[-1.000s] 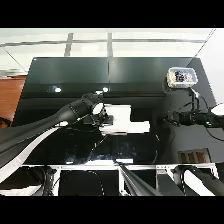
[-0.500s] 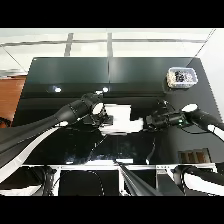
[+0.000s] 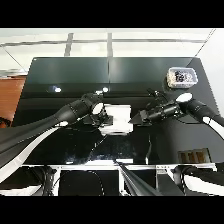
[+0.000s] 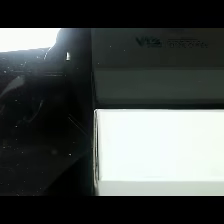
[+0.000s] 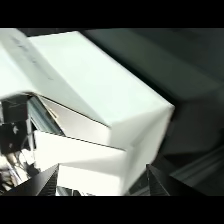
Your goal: Fold the box and place the chain.
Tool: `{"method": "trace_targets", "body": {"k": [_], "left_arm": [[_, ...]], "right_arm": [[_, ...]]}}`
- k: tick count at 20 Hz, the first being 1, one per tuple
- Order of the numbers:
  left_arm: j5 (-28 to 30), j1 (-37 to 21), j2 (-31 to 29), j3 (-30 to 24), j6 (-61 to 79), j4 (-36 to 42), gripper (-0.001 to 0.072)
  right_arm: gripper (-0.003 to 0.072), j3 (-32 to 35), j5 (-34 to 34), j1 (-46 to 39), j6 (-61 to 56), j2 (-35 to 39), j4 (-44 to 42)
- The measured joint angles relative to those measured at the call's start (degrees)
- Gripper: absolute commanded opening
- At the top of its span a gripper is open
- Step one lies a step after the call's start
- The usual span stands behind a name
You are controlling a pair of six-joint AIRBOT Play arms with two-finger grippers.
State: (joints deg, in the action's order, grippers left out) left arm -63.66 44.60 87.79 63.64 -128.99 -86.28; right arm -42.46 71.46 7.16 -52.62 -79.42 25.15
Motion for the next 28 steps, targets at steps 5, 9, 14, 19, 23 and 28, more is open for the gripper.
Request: {"method": "trace_targets", "body": {"k": [5,9,14,19,23,28], "left_arm": [[0.0,0.0,0.0,0.0,-0.04,0.0,0.0026],[0.0,0.0,0.0,0.0,-0.04,0.0,0.0026],[-0.07,-0.04,0.0,0.0,-0.11,-0.04,0.0026],[0.0,-0.02,0.0,0.0,0.02,0.0,0.0026],[0.0,-0.02,0.0,0.0,-0.02,0.0,0.0026],[0.04,-0.04,0.0,0.0,-0.15,-0.07,0.0026]], "right_arm": [[0.0471,-4.83,-1.25,4.68,-6.69,-0.04,6.43],[0.047,-6.4,-3.28,7.8,-12.26,-0.04,8.5],[0.0471,-7.3,-6.45,10.69,-18.84,-0.07,11.28],[0.0471,-7.52,-8.98,13.81,-25.88,-0.04,16.0],[0.0471,-7.65,-12.55,16.57,-30.29,-0.04,19.3],[0.0471,-10.34,-17.18,21.7,-40.79,-0.28,28.72]]}}
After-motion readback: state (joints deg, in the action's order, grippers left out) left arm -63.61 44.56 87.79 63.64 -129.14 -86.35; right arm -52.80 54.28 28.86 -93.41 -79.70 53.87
